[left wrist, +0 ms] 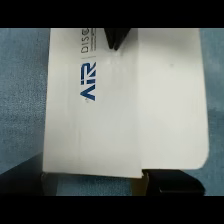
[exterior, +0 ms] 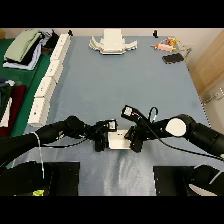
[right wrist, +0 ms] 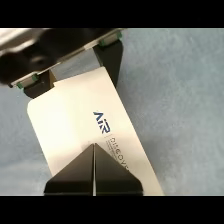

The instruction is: Fold the box.

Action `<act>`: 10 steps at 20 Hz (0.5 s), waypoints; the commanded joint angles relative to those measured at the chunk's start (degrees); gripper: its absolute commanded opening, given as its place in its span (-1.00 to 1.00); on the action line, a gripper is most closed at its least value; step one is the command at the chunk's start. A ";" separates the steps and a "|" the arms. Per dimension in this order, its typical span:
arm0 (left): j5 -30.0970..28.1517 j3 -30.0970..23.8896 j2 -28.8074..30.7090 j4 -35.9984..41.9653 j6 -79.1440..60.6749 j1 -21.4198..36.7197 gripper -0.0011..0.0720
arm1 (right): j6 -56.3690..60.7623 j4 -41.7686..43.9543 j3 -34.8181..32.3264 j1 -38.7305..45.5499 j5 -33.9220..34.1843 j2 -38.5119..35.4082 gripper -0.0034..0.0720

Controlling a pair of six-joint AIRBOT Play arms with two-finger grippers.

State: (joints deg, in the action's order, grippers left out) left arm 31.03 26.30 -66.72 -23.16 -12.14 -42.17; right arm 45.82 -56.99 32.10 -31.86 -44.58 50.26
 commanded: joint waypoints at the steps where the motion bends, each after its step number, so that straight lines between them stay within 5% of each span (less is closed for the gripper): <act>1: -0.02 0.07 0.04 0.02 -0.02 0.02 0.03 | -1.38 -5.01 -2.89 -4.66 6.08 -3.56 -0.76; 5: -0.02 0.07 0.04 0.02 -0.02 0.02 0.03 | -3.50 -5.92 -2.75 -6.14 4.94 -5.51 0.04; 10: -0.02 0.07 0.02 0.02 -0.02 0.02 0.03 | -7.69 -11.43 -2.78 -6.49 1.64 -4.33 0.14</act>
